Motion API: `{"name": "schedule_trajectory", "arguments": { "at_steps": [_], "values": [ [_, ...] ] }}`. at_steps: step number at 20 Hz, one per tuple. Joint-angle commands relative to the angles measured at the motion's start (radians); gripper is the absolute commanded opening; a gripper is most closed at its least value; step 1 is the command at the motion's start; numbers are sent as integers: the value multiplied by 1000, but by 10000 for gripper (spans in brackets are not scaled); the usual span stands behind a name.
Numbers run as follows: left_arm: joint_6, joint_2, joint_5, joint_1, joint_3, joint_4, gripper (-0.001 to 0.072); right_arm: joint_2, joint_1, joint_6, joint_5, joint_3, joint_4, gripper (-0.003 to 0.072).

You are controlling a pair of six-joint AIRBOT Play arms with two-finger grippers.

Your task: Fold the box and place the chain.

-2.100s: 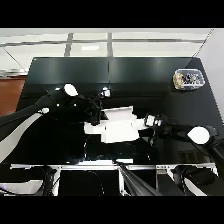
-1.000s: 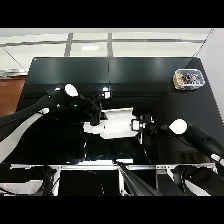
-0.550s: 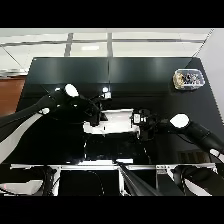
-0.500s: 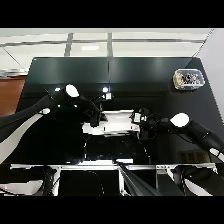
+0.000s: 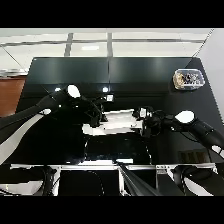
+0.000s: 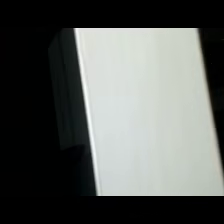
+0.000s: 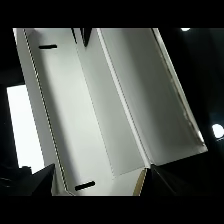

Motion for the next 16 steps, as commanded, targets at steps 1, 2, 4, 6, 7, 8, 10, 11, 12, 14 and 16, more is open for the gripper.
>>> {"name": "schedule_trajectory", "arguments": {
  "at_steps": [1, 2, 4, 6, 7, 8, 10, 11, 12, 14, 16],
  "values": [
    [-1, 1, 1, 0, 9, 2, 28, -1, -5, -4, -53, 1, 3, 704],
    [-1, 1, 0, 0, 9, 2, 28, -1, -6, -4, -55, 1, 3, 703],
    [-1, 1, 0, 0, 9, 2, 29, -1, -8, -4, -54, 1, 3, 703],
    [-1, 1, 0, 0, 9, 2, 28, -1, -8, -5, -35, 1, 3, 703],
    [-1, 1, 0, 0, 10, 2, 29, -1, -8, -5, -13, 1, 3, 703],
    [-1, 1, 1, 0, 11, 2, 29, -1, -8, -5, 0, 1, 3, 704],
    [-1, 1, -1, -1, 18, 2, 29, -1, -8, -4, 18, 1, 4, 703],
    [-1, 1, -4, -1, 24, 2, 29, -1, -6, -4, 27, 1, 19, 704],
    [0, 1, -6, -3, 31, 4, 28, -1, 2, -4, 37, 0, 47, 704],
    [-1, 1, -6, -11, 47, 12, 29, -2, 27, -5, 24, 0, 33, 704],
    [-1, 0, -6, -12, 49, 14, 29, -16, 34, -4, 10, 0, 13, 704]
  ]
}}
